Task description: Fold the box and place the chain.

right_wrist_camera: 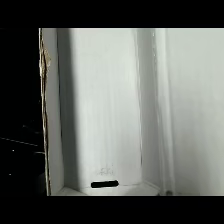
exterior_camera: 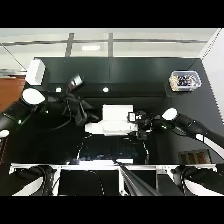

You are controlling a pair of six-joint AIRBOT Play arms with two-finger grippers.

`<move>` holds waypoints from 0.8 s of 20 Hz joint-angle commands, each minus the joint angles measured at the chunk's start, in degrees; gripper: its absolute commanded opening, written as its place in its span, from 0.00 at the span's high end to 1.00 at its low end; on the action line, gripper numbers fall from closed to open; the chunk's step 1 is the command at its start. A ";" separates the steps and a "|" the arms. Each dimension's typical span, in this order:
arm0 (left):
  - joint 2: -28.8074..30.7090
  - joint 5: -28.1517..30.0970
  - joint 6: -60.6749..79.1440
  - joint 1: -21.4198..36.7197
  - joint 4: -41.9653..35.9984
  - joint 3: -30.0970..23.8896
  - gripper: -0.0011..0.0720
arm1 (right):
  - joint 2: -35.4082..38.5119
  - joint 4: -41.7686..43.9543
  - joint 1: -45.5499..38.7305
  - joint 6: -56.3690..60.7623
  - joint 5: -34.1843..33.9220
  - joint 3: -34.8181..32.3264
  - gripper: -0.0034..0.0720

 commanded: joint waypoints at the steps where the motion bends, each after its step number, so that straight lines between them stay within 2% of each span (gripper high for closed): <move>1: 0.04 3.74 19.71 -2.40 2.03 -7.02 0.02 | -0.04 0.02 0.04 0.00 0.02 0.00 0.78; 4: -3.34 10.64 21.81 -8.41 8.00 -7.54 0.02 | -0.04 0.02 0.04 0.00 0.02 0.00 0.78; 7: -5.99 15.85 21.68 -11.74 5.70 -7.52 0.03 | -0.04 0.02 0.02 0.02 0.02 0.00 0.78; 9: -7.17 15.89 21.62 -12.44 2.25 -7.52 0.07 | -0.04 0.02 0.02 0.00 0.02 0.00 0.78; 10: -7.48 15.96 21.59 -12.55 0.66 -7.52 0.18 | -0.04 0.02 0.04 0.00 0.02 0.00 0.78; 12: -7.50 15.85 21.79 -12.55 -3.52 -7.52 0.66 | -0.04 0.02 0.04 0.00 0.02 0.00 0.78; 13: -7.50 15.80 22.03 -12.55 -5.79 -7.52 0.78 | -0.04 0.02 0.04 0.00 0.02 0.00 0.78; 16: -7.58 14.38 22.23 -12.57 -9.51 -7.52 0.79 | -0.04 0.02 0.04 0.00 0.02 0.00 0.78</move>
